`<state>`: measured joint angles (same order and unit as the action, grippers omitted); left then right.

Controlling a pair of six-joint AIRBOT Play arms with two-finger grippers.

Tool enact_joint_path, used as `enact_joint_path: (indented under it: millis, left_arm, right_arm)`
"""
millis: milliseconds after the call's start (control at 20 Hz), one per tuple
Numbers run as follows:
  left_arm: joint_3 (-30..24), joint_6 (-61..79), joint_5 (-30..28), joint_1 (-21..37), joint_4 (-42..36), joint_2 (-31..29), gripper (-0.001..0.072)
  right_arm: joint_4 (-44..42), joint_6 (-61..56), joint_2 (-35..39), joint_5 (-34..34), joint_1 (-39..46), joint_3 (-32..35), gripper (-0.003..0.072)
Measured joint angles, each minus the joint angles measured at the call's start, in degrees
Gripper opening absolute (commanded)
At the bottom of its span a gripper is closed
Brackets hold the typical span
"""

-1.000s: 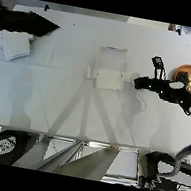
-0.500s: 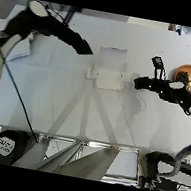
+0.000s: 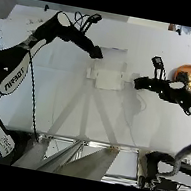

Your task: Fold the box and place the chain.

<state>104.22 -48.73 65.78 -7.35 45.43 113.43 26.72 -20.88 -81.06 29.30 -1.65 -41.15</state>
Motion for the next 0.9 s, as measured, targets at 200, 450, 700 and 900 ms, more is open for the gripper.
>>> enact_joint_path:
  millis: [200, 450, 700, 900]
  left_arm:
    - [1.2, -0.4, -1.0, -0.5, 0.3, 1.8, 0.0666]
    - [1.5, 2.9, -1.0, -2.0, 0.5, 3.5, 0.0638]
    - [1.6, 10.1, 2.5, -3.2, 0.8, 4.3, 0.0460]
    - [1.6, 14.3, 4.7, -3.4, 2.1, 4.5, 0.0336]
  right_arm:
    - [0.0, 0.0, 0.0, 0.0, 0.0, 0.0, 0.0007]
    - [0.0, 0.0, 0.0, 0.0, 0.0, 0.0, 0.0007]
    - [0.0, 0.0, 0.0, 0.0, 0.0, 0.0, 0.0007]
    - [0.0, 0.0, 0.0, 0.0, 0.0, 0.0, 0.0007]
